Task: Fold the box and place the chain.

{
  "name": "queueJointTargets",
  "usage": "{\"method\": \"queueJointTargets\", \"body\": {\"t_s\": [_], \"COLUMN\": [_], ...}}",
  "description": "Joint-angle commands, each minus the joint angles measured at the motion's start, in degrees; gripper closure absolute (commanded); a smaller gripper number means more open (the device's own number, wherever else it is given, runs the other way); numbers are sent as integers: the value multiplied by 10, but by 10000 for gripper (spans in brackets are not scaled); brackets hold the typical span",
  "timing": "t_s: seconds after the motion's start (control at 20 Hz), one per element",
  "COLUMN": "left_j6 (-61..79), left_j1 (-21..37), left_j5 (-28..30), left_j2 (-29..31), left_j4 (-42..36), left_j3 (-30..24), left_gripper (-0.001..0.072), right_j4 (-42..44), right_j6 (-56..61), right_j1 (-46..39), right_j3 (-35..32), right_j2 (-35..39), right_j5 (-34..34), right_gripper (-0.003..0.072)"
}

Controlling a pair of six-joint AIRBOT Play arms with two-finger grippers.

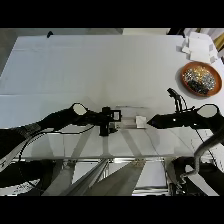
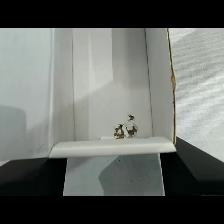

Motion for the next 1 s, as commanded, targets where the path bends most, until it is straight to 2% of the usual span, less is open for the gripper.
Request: {"method": "queueJointTargets", "body": {"t_s": [0.0, 0.1, 0.2, 0.4, 0.5, 0.65, 0.95], "left_j6": [0, 0, 0, 0, 0, 0, 0], "left_j1": [0, 0, 0, 0, 0, 0, 0], "left_j5": [0, 0, 0, 0, 0, 0, 0], "left_j2": [0, 0, 0, 0, 0, 0, 0], "left_j4": [0, 0, 0, 0, 0, 0, 0], "left_j3": [0, 0, 0, 0, 0, 0, 0], "left_gripper": [435, 435, 435, 435, 435, 435, 435], "right_j4": [0, 0, -8, -26, -82, -186, -265], "right_j6": [0, 0, 1, 47, 92, 196, 338], "right_j1": [0, 1, 15, 74, 108, 166, 282], "right_j3": [0, 0, 0, 4, 25, 67, 113], "right_j2": [12, 12, 12, 8, 0, -10, -93], "right_j5": [7, 2, -19, -83, -97, -109, -109], "right_gripper": [522, 505, 426, 358, 354, 280, 279]}}
